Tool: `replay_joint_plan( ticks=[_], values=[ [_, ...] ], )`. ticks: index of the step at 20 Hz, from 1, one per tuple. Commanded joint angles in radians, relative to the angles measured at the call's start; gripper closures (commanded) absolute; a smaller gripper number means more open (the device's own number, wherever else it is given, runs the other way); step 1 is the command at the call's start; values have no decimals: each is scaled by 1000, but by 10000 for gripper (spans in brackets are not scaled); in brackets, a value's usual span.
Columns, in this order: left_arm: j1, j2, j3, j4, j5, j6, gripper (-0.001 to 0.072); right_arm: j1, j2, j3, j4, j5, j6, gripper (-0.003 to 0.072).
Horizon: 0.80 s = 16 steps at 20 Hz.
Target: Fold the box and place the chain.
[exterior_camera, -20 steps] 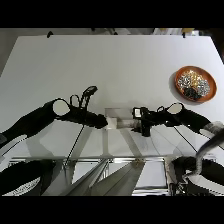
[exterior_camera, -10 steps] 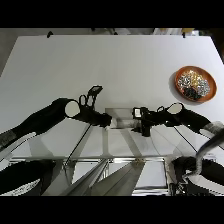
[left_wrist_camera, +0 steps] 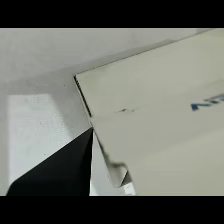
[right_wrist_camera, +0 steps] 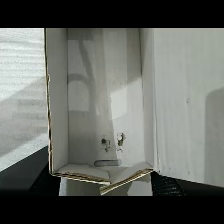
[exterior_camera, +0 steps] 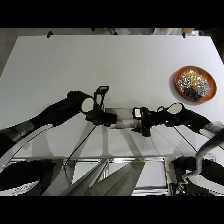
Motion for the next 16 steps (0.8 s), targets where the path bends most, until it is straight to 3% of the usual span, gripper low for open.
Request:
replay_joint_plan(
  ticks=[1,8,11,12,16],
  values=[
    [-19,-51,33,59,-43,-134,438,0,1,1,0,1,0,372],
    [-33,-58,34,141,-15,-239,441,0,1,1,0,1,0,372],
    [-45,-59,34,189,-23,-239,559,0,1,1,0,1,0,372],
    [-45,-60,34,191,-22,-239,560,0,1,1,0,1,0,372],
    [-51,-108,84,196,-116,-239,559,0,1,1,0,1,0,372]
  ],
)
